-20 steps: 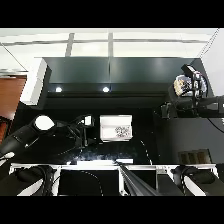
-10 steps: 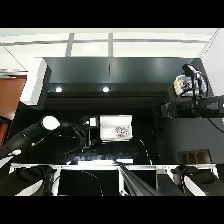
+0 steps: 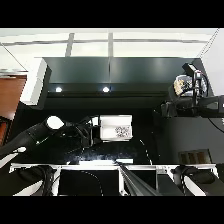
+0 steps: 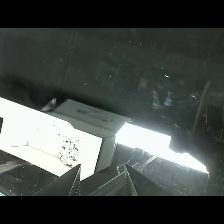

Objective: Fold the box and place the chain.

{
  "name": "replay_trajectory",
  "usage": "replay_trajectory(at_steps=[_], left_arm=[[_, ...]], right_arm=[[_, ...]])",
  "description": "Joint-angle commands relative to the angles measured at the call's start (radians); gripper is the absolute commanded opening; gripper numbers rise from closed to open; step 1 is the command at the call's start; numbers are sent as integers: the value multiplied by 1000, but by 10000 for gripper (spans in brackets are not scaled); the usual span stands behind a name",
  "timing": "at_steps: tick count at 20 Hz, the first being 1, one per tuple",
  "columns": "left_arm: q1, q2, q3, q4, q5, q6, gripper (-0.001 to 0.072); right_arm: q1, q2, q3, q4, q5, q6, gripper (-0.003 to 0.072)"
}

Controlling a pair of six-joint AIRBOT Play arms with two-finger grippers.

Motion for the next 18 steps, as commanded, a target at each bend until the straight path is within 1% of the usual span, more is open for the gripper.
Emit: replay_trajectory(at_steps=[1, 4, 6, 8, 10, 11, 12, 15, 18], left_arm=[[-1, -21, 19, -10, 2, 47, 719], [-2, -45, 34, -54, 0, 84, 716], [-2, -59, 35, -46, -8, 85, 690], [-2, -61, 35, -45, -14, 101, 521], [-2, -61, 36, -46, -9, 101, 479], [-2, -61, 36, -46, -9, 100, 430], [-2, -61, 36, -46, -8, 100, 398], [-2, -61, 36, -46, -4, 100, 398], [-2, -61, 36, -46, -5, 100, 398]], right_arm=[[0, 0, 0, 0, 0, 0, 334], [0, 0, 0, 0, 0, 0, 335], [0, 0, 0, 0, -1, 0, 335], [0, 0, 0, -1, -8, 0, 335], [0, -1, -2, -3, -23, 0, 335], [0, -2, -2, -4, -33, 0, 334], [0, -3, -3, -5, -51, 0, 334], [0, -26, -11, -3, -132, 4, 334], [-1, -121, -11, -3, -200, 3, 334]])
